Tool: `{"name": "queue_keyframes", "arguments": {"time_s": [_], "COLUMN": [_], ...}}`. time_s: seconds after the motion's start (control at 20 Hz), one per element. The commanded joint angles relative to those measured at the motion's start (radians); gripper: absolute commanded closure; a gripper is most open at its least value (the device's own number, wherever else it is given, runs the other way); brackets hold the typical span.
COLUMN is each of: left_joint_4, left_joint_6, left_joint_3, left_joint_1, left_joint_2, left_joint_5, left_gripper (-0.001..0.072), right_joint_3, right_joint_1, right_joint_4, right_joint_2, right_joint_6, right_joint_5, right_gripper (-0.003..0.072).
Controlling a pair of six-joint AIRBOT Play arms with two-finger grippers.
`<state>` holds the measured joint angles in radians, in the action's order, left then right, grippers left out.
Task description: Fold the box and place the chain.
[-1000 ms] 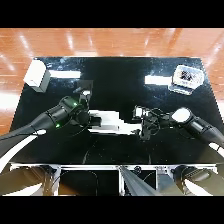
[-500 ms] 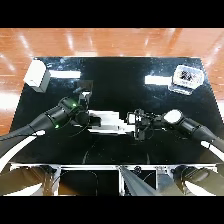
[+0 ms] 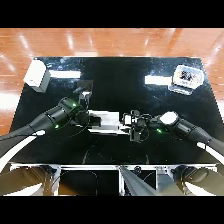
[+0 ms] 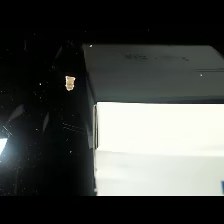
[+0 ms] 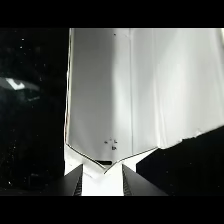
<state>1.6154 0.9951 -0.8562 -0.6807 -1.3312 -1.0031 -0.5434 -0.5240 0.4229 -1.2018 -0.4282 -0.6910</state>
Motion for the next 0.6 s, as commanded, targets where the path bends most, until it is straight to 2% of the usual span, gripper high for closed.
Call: {"name": "queue_keyframes", "arguments": {"time_s": [0.0,0.1,0.2,0.55], "left_joint_4": [0.006,0.010,0.013,0.016], "left_joint_6": [0.000,0.000,0.000,0.000], "left_joint_3": [0.000,0.000,0.000,0.000], "left_joint_1": [-0.005,-0.009,-0.013,-0.013], "left_joint_2": [-0.001,-0.001,-0.001,-0.001], "left_joint_5": [0.001,0.001,0.001,0.013], "left_gripper": [0.0689,0.0689,0.0689,0.0689], "right_joint_3": [0.000,0.000,0.000,0.000], "right_joint_1": [-0.009,-0.016,-0.030,-0.058], "right_joint_4": [-0.011,-0.018,-0.034,-0.069], "right_joint_2": [-0.009,-0.015,-0.020,-0.023], "right_joint_6": [-0.002,-0.002,-0.003,-0.002], "right_joint_5": [0.000,0.006,0.024,0.058], "right_gripper": [0.0378,0.0379,0.0658,0.0655]}}
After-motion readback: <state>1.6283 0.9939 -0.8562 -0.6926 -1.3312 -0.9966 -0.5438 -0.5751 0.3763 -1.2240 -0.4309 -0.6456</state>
